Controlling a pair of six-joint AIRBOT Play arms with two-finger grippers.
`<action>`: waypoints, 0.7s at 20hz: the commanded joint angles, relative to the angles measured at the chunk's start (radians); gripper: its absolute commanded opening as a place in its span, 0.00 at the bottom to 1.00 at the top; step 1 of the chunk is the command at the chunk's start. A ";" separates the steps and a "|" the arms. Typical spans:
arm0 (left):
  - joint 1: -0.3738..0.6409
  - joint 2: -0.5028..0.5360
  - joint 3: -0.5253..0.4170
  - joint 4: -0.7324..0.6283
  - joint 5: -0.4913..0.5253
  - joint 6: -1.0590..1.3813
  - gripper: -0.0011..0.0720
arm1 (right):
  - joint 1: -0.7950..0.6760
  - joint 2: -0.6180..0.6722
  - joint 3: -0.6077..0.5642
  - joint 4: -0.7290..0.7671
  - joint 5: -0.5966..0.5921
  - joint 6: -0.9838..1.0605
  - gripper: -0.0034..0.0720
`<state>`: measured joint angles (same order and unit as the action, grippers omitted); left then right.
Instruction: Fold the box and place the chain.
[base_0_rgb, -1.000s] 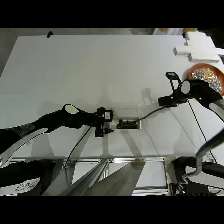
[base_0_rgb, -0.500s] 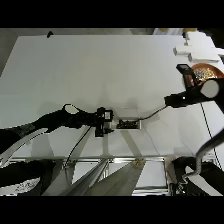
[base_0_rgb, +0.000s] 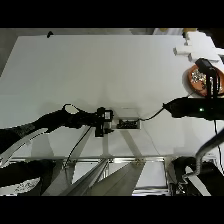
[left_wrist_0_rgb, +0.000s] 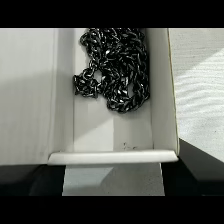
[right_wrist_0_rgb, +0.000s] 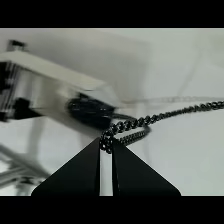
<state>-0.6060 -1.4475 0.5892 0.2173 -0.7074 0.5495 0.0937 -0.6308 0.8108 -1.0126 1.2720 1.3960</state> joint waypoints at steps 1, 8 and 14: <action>0.000 0.001 0.000 0.000 0.000 0.000 0.29 | 0.001 0.024 0.000 0.234 0.014 -0.066 0.07; 0.000 0.001 0.000 0.000 0.000 0.000 0.29 | 0.232 -0.014 -0.001 0.226 -0.166 -0.055 0.06; 0.000 0.001 0.000 0.000 0.000 0.000 0.29 | 0.454 -0.221 -0.001 0.115 -0.276 -0.002 0.07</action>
